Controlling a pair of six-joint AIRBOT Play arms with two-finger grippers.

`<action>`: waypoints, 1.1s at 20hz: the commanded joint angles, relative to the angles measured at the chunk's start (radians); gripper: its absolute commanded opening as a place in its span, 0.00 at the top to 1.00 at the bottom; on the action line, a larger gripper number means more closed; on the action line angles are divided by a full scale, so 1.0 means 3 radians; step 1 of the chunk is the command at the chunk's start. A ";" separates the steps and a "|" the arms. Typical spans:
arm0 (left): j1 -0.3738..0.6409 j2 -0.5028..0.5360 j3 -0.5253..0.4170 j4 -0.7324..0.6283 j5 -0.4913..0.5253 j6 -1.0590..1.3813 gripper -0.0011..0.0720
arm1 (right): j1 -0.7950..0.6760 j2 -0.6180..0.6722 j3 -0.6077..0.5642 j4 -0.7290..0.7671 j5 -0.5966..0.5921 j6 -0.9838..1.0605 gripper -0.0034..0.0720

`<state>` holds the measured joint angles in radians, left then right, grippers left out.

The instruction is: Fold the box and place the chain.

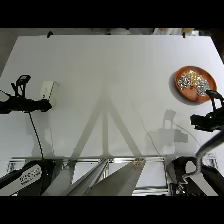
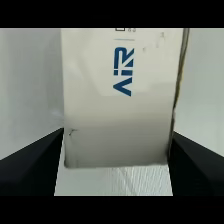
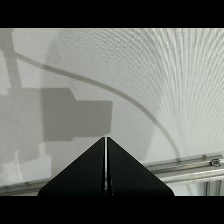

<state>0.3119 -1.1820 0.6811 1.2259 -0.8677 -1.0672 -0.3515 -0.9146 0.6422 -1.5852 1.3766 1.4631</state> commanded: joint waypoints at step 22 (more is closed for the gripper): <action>-0.0006 0.1743 -0.0001 -0.0318 -0.1356 -0.0224 0.04 | -0.0003 -0.0003 0.0000 0.0000 0.0000 0.0001 0.93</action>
<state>0.3107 -0.6617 0.6807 1.1328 -1.2655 -1.1339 -0.3515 -0.9146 0.6422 -1.5852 1.3762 1.4631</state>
